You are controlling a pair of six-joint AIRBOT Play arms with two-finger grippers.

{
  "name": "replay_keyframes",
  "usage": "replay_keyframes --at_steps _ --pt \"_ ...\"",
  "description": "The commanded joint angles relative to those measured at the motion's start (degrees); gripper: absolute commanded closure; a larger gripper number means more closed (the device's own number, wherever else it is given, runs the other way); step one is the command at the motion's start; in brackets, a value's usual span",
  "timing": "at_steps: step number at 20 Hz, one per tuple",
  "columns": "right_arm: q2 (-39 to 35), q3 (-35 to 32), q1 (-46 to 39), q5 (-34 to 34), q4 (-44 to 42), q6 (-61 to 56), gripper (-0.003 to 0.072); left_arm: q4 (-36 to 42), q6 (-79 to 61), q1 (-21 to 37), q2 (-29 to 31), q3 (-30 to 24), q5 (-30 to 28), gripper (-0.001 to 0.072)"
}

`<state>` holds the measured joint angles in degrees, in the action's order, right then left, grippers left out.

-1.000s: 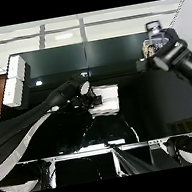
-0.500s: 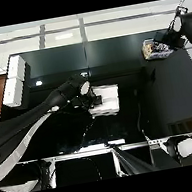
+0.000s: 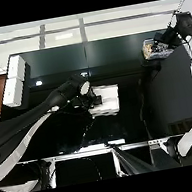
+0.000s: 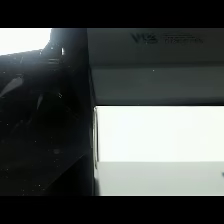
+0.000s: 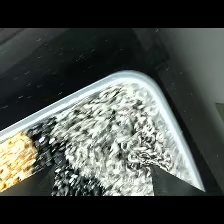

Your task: Fold the box and place the chain.

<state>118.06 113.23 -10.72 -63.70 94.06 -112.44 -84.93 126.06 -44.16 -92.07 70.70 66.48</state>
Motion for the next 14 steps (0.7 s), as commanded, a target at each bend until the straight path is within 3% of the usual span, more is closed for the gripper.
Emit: replay_keyframes --at_steps 1,3,4,6,14 --pt "1.62 1.11 -0.74 -1.73 1.11 0.5 0.0113 0.11 -0.02 0.02 -0.02 0.04 0.02 0.068" --pt "1.62 1.11 -0.7 -2.73 0.37 1.86 0.0344 0.11 -0.02 0.02 -0.02 0.04 0.02 0.068" --pt "1.6 1.18 -0.7 -3.56 -0.61 2.82 0.0494 0.11 -0.02 0.02 -0.02 0.04 0.02 0.068" --pt "1.49 2.64 -0.7 -6.75 -2.08 4.39 0.0673 0.11 -0.02 0.02 -0.02 0.04 0.02 0.068" --pt "-13.42 4.0 -0.68 -8.41 -2.14 14.05 0.0676 0.09 -0.04 0.02 -0.02 0.04 0.0 0.068"
